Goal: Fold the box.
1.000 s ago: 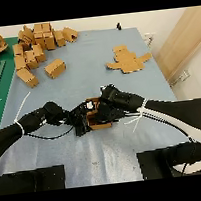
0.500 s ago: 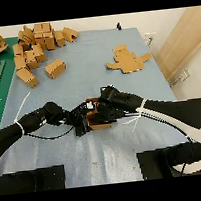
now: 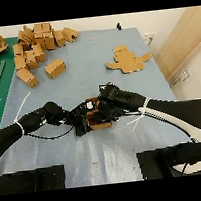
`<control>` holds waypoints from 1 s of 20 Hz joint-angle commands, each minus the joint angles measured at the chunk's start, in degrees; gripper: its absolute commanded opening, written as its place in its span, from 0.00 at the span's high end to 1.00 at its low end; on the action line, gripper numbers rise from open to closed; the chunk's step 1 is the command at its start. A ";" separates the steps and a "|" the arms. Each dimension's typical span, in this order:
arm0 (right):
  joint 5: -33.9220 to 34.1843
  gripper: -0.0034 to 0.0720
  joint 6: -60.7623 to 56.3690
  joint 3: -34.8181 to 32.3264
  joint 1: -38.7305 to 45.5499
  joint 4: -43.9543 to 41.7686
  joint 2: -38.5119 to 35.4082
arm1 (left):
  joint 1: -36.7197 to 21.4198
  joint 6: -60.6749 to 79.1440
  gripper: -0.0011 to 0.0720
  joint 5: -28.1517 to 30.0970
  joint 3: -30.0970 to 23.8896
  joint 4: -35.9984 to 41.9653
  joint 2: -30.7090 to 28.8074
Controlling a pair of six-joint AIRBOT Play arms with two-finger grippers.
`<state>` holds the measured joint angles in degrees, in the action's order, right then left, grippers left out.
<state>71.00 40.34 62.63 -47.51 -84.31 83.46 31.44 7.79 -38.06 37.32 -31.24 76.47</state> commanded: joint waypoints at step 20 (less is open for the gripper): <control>-15.56 0.95 63.28 -7.87 40.83 -62.31 -2.27 | 0.00 0.09 0.27 0.02 -0.02 -0.04 0.02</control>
<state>58.52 77.65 55.70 -16.84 -116.73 76.16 31.44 7.88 -38.04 37.32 -31.27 76.47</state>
